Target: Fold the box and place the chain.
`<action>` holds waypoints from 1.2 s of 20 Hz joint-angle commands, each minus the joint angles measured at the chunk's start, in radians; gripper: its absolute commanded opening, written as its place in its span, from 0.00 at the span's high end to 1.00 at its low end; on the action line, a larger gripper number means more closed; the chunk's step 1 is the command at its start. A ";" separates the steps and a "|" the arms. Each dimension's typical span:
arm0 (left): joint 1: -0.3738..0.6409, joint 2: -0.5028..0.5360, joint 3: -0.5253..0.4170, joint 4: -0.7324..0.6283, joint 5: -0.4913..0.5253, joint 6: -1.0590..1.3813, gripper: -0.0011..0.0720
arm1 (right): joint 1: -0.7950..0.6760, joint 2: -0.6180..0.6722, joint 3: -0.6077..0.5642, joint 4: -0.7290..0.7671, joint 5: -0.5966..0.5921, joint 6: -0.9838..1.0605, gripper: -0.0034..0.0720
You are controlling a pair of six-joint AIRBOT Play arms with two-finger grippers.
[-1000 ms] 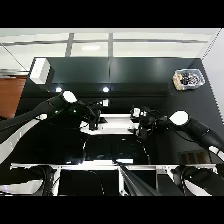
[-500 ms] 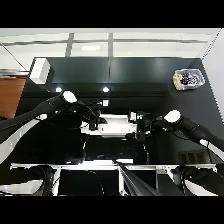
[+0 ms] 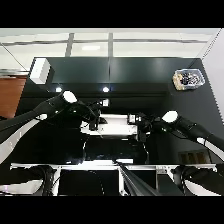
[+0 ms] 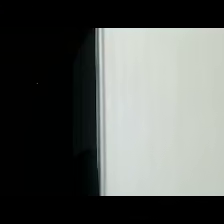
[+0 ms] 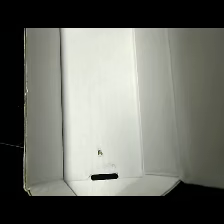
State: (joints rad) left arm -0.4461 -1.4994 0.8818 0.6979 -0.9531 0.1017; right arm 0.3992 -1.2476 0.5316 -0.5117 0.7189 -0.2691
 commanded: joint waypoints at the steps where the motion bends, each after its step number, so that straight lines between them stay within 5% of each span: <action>1: 0.000 0.000 0.000 0.000 0.001 0.000 0.95 | 0.001 -0.002 0.000 -0.002 -0.009 0.009 0.01; 24: 0.000 0.000 0.000 0.000 0.003 0.000 0.95 | 0.023 -0.021 0.017 -0.047 -0.046 0.079 0.01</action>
State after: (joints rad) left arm -0.4461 -1.4994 0.8818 0.6975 -0.9512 0.1005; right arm 0.4213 -1.2671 0.5476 -0.5514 0.6727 -0.1936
